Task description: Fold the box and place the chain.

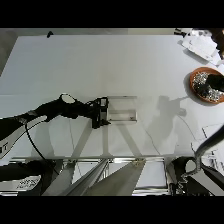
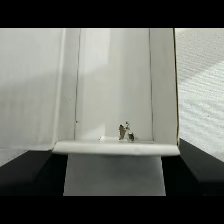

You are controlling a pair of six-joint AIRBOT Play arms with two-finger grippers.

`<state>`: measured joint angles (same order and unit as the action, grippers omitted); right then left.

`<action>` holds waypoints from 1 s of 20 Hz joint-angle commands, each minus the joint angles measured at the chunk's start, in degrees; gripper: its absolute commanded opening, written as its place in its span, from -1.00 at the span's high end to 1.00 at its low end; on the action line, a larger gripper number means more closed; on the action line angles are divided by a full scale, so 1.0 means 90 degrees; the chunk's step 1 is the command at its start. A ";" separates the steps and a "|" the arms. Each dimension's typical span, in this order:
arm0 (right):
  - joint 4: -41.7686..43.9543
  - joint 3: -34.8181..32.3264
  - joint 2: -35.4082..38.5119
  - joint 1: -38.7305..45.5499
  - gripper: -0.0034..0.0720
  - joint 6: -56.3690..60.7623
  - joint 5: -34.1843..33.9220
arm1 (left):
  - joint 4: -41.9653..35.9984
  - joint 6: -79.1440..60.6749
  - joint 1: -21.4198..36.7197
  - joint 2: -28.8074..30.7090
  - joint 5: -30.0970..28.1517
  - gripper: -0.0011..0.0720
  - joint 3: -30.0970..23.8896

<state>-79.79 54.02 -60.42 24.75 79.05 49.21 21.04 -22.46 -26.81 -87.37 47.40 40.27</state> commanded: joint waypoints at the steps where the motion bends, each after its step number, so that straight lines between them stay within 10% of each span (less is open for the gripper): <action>1: 0.1071 0.0007 0.0639 -0.0005 0.88 -0.0692 0.0806 | 0.0000 0.0000 0.0002 -0.0005 -0.0002 0.26 0.0000; 11: 0.2569 -0.0083 0.1698 -0.0976 0.88 -0.1309 0.3320 | 0.0000 0.0000 0.0002 -0.0005 -0.0002 0.26 0.0000; 20: 0.2482 -0.0918 0.1778 -0.4148 0.88 -0.0512 0.1666 | 0.0000 0.0000 0.0002 -0.0005 -0.0002 0.26 0.0000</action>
<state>-57.25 46.76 -44.56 -4.86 71.07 69.08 21.04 -22.44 -26.81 -87.37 47.40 40.27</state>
